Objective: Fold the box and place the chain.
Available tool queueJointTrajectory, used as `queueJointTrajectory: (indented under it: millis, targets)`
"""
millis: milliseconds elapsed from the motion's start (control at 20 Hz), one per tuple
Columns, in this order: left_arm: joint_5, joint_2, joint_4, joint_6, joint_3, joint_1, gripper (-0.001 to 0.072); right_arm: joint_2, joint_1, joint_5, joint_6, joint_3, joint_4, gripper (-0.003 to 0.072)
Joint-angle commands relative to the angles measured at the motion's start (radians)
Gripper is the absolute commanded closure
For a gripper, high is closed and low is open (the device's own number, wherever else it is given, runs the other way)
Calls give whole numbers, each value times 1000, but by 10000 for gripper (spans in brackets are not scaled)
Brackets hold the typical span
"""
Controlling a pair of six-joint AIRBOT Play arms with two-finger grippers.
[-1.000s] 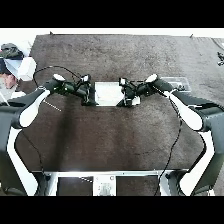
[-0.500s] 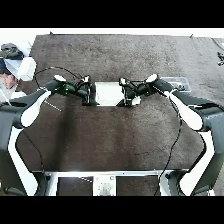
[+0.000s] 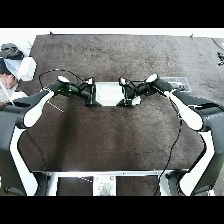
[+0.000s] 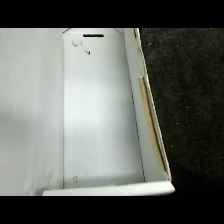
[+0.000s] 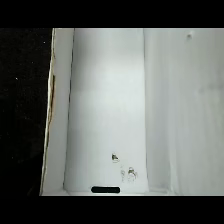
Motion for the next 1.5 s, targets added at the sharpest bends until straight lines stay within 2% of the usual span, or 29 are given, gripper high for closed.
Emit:
queueJointTrajectory:
  millis: [0, 50, 1450]
  targets:
    - [4, -1, -1, 0, 1, -3, 149, 1, 1, 2, 0, 0, 0, 364]
    - [3, -1, 2, 1, 1, -3, 366, 1, 1, 2, 0, 0, 0, 364]
    - [1, 0, 0, 2, 1, -3, 362, 1, 1, 2, 0, 0, 0, 364]
